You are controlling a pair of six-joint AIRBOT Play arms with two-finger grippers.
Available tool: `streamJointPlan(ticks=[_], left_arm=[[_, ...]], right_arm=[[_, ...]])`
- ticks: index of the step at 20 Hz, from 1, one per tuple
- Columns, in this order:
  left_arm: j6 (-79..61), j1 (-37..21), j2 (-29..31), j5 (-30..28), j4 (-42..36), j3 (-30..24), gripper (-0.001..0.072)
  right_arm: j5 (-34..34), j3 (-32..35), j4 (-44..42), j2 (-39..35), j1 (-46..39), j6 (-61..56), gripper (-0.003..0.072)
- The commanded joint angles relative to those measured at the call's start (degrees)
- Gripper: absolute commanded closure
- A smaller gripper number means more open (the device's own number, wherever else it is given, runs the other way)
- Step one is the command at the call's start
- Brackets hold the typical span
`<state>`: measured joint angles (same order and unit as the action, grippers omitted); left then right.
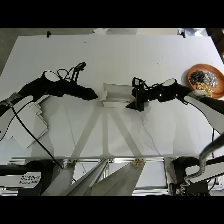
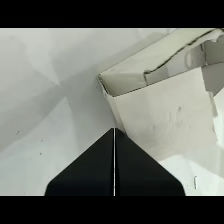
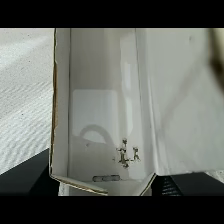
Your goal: Fold the box and place the chain.
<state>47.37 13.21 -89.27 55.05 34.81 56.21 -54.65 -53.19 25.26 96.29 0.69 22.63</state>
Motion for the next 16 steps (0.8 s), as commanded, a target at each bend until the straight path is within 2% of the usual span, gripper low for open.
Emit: streamJointPlan(ticks=[1, 3, 4, 5, 6, 12, 14, 16], left_arm=[[-5.57, -0.11, 0.13, 1.95, -3.04, 0.0, 0.0691], [-8.83, -0.11, 0.13, 3.43, -4.92, 0.0, 0.0687], [-9.03, -0.09, 0.11, 3.48, -5.03, 0.0, 0.0645], [-9.05, -0.09, 0.09, 3.26, -5.03, 0.0, 0.0457], [-9.57, -0.09, 0.04, 2.73, -5.01, 0.0, 0.0346], [-11.15, 0.09, 0.04, 0.66, -4.96, 0.0, 0.0331], [-9.94, 0.48, 0.04, -1.66, -5.2, 0.0, 0.0289], [-8.15, 1.14, 0.04, -3.08, -5.29, 0.0, 0.0281]], right_arm=[[-0.02, -0.07, -0.02, 0.02, 0.0, -0.02, 0.0229], [-0.02, -0.07, -0.02, 0.02, 0.0, -0.02, 0.0229], [-0.02, -0.07, -0.02, 0.02, 0.02, -0.02, 0.0229], [-0.02, -0.07, -0.02, 0.02, 0.02, -0.02, 0.0229], [-0.02, -0.07, -0.02, 0.02, 0.0, -0.02, 0.0229], [-0.02, -0.07, -0.02, 0.02, 0.0, -0.04, 0.0229], [-0.02, -0.07, -0.02, 0.02, 0.02, -0.02, 0.0229], [-0.02, -0.07, -0.02, 0.02, 0.02, -0.02, 0.0229]])
